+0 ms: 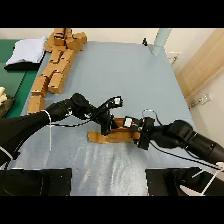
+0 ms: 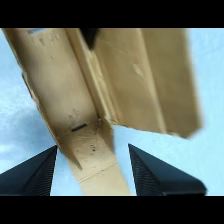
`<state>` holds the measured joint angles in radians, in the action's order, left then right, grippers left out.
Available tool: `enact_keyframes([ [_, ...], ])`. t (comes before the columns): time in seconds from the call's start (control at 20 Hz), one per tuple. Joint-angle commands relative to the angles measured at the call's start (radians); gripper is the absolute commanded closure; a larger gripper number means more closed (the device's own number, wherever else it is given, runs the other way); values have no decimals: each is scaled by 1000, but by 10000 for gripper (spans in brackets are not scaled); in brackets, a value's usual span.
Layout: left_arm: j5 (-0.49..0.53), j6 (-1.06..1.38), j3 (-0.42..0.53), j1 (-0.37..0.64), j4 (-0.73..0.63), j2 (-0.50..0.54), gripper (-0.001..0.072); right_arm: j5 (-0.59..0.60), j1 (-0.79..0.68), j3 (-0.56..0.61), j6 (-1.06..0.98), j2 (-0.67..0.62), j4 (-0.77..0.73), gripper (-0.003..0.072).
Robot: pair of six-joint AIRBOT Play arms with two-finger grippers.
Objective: Fold the box.
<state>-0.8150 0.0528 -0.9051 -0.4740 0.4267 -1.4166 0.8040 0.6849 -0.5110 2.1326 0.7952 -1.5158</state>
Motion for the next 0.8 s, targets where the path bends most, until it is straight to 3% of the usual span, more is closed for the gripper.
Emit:
enact_keyframes([
  [0.0,0,0,0,0,0,-1,694,-21,-186,-1,410,-3,-325,-34],
  [0.3,0,0,0,0,0,-1,694,12,-293,-1,708,86,-575,-34],
  [0.75,0,0,0,0,0,-1,694,-1,-293,-1,799,272,-638,-34],
])
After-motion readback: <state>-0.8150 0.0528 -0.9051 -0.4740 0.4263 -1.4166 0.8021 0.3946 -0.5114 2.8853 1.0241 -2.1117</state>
